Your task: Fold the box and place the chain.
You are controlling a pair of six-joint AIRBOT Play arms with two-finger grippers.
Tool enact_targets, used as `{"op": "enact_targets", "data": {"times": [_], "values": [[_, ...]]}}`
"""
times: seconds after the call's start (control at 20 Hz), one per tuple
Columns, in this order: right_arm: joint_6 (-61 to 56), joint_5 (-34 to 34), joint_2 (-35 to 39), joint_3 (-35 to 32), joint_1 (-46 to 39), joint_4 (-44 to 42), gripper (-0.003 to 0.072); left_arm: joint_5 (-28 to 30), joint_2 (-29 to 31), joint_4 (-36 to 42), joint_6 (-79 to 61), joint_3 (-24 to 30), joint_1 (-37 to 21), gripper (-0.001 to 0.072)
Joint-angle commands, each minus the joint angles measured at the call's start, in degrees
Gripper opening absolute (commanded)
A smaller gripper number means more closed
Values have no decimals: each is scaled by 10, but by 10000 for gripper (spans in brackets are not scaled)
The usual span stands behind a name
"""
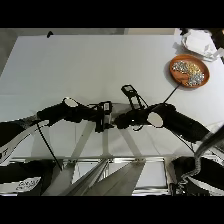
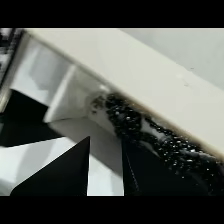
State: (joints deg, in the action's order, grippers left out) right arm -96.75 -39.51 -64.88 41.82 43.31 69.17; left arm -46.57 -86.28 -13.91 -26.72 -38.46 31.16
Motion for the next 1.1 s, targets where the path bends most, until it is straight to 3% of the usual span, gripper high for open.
{"op": "enact_targets", "data": {"times": [0.0,0.2,0.3,0.4,0.55,0.8,1.05], "values": [[20,-52,59,10,-20,-2,222,0,0,0,0,0,0,326],[26,-167,166,13,-115,61,218,0,0,0,0,0,0,325],[25,-233,180,13,-171,110,190,0,0,0,0,0,0,325],[25,-257,169,6,-219,145,194,0,0,0,0,0,0,325],[32,-203,121,-16,-246,147,307,0,0,0,0,0,0,325],[43,-137,-15,-21,-246,161,324,0,0,0,0,0,0,325],[39,-62,-57,-21,-246,153,321,0,0,0,0,0,0,325]]}}
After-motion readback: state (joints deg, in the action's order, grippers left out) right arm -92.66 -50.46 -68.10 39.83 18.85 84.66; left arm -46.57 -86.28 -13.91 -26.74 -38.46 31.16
